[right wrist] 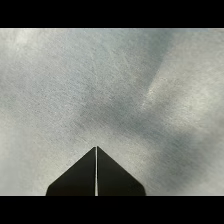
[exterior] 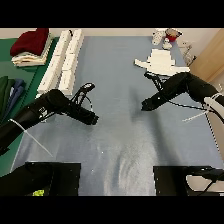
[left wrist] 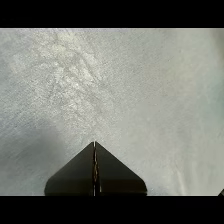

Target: Fold the box.

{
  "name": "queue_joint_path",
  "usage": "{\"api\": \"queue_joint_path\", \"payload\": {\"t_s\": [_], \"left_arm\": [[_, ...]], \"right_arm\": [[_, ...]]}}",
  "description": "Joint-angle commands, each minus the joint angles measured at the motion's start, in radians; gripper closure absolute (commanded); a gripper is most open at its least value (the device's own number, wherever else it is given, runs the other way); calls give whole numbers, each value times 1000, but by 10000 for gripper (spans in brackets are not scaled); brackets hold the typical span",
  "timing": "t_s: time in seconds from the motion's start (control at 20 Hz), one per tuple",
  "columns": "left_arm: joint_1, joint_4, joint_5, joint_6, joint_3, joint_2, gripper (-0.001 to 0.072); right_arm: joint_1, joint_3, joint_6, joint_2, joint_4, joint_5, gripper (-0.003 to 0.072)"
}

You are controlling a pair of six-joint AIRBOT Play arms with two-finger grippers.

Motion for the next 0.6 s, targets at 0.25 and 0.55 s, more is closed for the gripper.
{"api": "queue_joint_path", "payload": {"t_s": [0.25, 0.55], "left_arm": [[1, 0, 0, 0, -1, -1, 697], [1, 0, 0, 0, -1, -1, 697]], "right_arm": [[0, 1, 0, -1, 0, 0, 684], [1, 1, 33, -1, 7, 0, 684]]}}
